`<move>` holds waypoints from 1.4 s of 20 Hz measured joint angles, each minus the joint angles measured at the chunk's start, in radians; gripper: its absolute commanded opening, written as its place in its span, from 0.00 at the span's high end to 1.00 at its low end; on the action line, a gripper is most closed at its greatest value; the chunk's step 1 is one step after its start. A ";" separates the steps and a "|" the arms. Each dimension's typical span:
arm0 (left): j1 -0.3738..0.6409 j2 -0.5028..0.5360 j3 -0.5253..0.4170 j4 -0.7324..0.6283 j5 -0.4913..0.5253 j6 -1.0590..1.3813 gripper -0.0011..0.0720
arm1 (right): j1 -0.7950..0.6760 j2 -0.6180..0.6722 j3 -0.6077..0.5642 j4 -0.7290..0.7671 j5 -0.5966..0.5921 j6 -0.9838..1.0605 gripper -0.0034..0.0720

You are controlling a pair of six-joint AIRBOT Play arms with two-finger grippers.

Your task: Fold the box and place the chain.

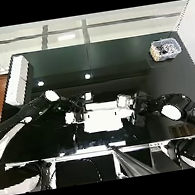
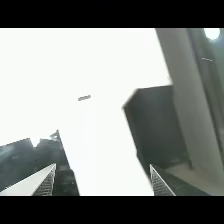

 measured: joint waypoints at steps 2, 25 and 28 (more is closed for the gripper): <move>0.000 0.000 0.000 0.005 0.002 -0.004 0.95 | 0.002 -0.003 -0.015 0.071 0.029 -0.105 0.02; 0.000 0.000 0.000 0.010 0.008 -0.008 0.95 | 0.004 -0.212 -0.066 0.475 -0.140 -0.677 0.03; 0.000 0.000 0.000 0.010 0.008 -0.008 0.95 | 0.004 -0.212 -0.057 0.489 -0.160 -0.682 0.03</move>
